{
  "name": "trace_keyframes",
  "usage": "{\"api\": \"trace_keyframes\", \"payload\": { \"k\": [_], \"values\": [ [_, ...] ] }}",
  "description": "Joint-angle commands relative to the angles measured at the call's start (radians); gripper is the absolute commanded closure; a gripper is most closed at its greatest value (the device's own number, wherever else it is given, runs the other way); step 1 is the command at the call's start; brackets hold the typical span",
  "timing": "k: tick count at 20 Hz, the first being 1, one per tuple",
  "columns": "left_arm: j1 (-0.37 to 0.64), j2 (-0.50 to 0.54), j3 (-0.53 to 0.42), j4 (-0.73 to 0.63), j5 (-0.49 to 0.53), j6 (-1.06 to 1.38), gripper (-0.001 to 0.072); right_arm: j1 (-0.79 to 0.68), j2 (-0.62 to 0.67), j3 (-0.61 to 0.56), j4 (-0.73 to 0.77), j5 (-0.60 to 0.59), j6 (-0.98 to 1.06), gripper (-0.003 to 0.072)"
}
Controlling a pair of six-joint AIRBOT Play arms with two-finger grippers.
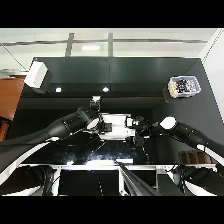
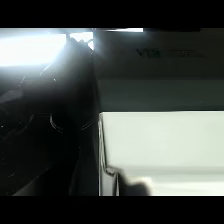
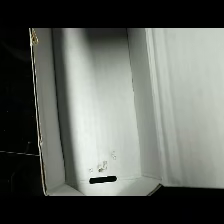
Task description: Fold the box and place the chain.
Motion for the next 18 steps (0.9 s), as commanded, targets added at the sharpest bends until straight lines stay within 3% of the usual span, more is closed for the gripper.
{"api": "trace_keyframes", "payload": {
  "k": [1,2,4,5,10,11,14,18],
  "values": [
    [-0.001,-0.007,0.007,0.003,-0.011,-0.001,0.0452,0.000,-0.001,0.000,0.000,0.000,0.000,0.0225],
    [-0.001,-0.007,0.007,0.002,-0.011,0.000,0.0522,0.000,-0.001,0.000,0.000,0.000,0.000,0.0225],
    [-0.001,-0.007,0.010,-0.001,-0.003,0.010,0.0570,0.000,-0.001,0.000,0.000,0.000,0.000,0.0225],
    [-0.001,-0.007,0.011,-0.002,-0.003,0.010,0.0653,0.000,-0.001,0.000,0.000,0.000,0.000,0.0225],
    [-0.001,-0.008,0.011,-0.024,-0.005,0.010,0.0663,0.000,-0.001,0.000,0.000,0.000,0.000,0.0225],
    [-0.001,-0.008,0.011,-0.027,-0.005,0.010,0.0657,0.000,-0.001,0.000,0.000,0.000,0.000,0.0225],
    [-0.001,-0.007,0.014,-0.027,-0.022,0.009,0.0421,0.000,-0.001,0.000,0.000,0.000,0.000,0.0225],
    [0.000,-0.008,0.018,-0.027,-0.024,0.009,0.0400,0.000,-0.001,0.000,0.000,0.000,0.000,0.0225]
  ]
}}
